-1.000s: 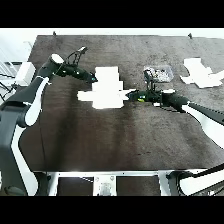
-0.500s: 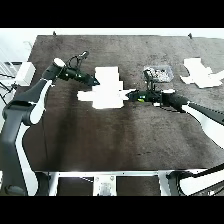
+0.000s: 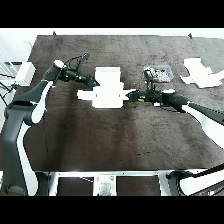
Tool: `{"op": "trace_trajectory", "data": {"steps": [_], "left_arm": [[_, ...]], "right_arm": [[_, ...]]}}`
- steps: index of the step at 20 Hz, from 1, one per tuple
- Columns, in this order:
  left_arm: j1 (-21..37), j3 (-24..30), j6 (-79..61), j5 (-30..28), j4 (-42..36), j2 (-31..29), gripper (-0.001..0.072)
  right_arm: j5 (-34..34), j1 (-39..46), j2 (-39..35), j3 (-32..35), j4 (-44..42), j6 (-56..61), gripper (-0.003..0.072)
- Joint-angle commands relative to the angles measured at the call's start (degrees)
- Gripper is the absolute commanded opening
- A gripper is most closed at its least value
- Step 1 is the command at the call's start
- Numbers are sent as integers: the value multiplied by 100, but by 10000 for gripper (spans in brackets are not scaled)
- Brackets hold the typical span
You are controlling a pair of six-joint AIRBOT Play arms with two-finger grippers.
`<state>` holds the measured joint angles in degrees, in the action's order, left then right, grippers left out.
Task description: Fold the box and place the chain.
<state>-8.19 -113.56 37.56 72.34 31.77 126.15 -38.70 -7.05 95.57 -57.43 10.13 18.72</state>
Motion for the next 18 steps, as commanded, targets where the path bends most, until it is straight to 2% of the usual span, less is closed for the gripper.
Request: {"op": "trace_trajectory", "data": {"steps": [1,5,6,7,8,10,14,18], "left_arm": [[-11,-2,-155,225,-120,116,22],[-9,-4,-748,247,-339,120,21],[-11,-4,-955,249,-393,120,20],[-11,-4,-1189,269,-417,120,19],[-9,-4,-1388,267,-424,120,19],[0,-4,-1976,345,-531,118,18],[168,-4,-2975,608,-1279,116,14],[221,210,-3523,671,-1246,-76,14]], "right_arm": [[-7,-2,4,2,-9,2,9],[-7,7,4,2,-11,2,10],[-7,28,2,2,-13,2,77],[-11,76,2,0,-15,7,205],[-33,140,-4,0,-33,7,238],[-155,367,-63,0,-31,7,239],[-684,1172,-291,2,-70,9,239],[-1226,1941,-354,2,-332,11,238]]}}
